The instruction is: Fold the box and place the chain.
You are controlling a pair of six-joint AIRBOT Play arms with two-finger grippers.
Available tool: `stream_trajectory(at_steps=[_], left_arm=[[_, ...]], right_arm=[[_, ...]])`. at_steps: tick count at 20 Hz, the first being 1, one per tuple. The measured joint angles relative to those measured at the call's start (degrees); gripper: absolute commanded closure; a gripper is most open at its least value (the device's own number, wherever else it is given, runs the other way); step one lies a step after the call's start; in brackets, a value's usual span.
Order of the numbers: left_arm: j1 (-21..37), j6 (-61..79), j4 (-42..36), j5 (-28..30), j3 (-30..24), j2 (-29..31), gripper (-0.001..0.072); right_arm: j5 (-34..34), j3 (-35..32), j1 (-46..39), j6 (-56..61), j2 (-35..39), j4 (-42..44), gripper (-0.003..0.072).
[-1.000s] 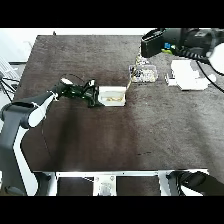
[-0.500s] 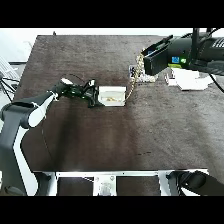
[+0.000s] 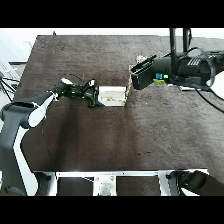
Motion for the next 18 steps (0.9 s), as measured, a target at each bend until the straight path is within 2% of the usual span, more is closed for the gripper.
stream_trajectory(at_steps=[6, 11, 18], left_arm=[[0.0, -0.02, -0.02, -0.02, 0.0, 0.0, 0.0178], [0.0, -0.02, -0.02, -0.02, 0.0, 0.0, 0.0178], [0.0, -0.02, -0.02, -0.04, 0.0, 0.0, 0.0178]], right_arm=[[-9.46, -1.64, -0.68, 0.83, 0.0, -1.64, 0.0676], [-9.01, -1.81, -1.4, 1.6, 0.0, -0.94, 0.0676], [-4.33, -1.95, -6.32, 3.02, -0.57, -2.84, 0.0676]])
